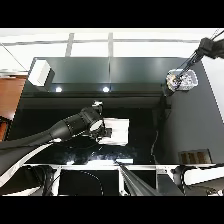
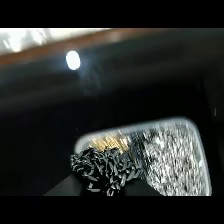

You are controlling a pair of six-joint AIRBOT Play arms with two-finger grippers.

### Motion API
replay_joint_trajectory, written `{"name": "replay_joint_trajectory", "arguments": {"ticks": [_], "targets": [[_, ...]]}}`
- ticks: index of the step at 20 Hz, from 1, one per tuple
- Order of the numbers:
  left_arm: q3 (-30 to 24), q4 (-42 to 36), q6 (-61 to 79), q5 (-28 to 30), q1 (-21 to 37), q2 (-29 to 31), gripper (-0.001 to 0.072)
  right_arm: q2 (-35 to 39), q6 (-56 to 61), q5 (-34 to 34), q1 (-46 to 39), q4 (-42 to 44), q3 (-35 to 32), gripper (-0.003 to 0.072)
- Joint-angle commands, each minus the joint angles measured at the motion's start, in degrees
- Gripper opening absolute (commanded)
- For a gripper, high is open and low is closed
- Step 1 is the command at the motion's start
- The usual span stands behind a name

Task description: Fold the box and place the chain.

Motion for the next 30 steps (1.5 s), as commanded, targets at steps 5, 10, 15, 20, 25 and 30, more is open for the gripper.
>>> {"name": "replay_joint_trajectory", "arguments": {"ticks": [5,10,15,20,25,30], "targets": [[-0.02,0.02,0.02,0.20,-0.02,-0.02,0.0032,-10.69,6.25,4.09,1.14,-1.95,0.07,0.0012],[-0.02,0.00,0.00,1.46,-0.02,-0.02,0.0032,-14.21,9.57,5.77,1.86,-4.63,0.07,0.0013],[-0.02,0.00,0.00,1.53,-0.02,-0.02,0.0032,-14.23,9.33,10.03,1.64,-8.55,0.07,0.0418],[-0.02,0.00,0.02,1.51,-0.02,-0.02,0.0032,-12.20,7.08,5.84,1.77,-4.96,0.33,0.0460],[-0.02,0.00,0.02,1.53,-0.02,-0.02,0.0032,-12.31,6.40,4.33,2.14,-5.31,0.85,0.0353],[-0.02,0.00,0.02,1.49,-0.02,-0.02,0.0032,-16.44,8.26,4.83,3.23,-6.95,0.85,0.0349]]}}
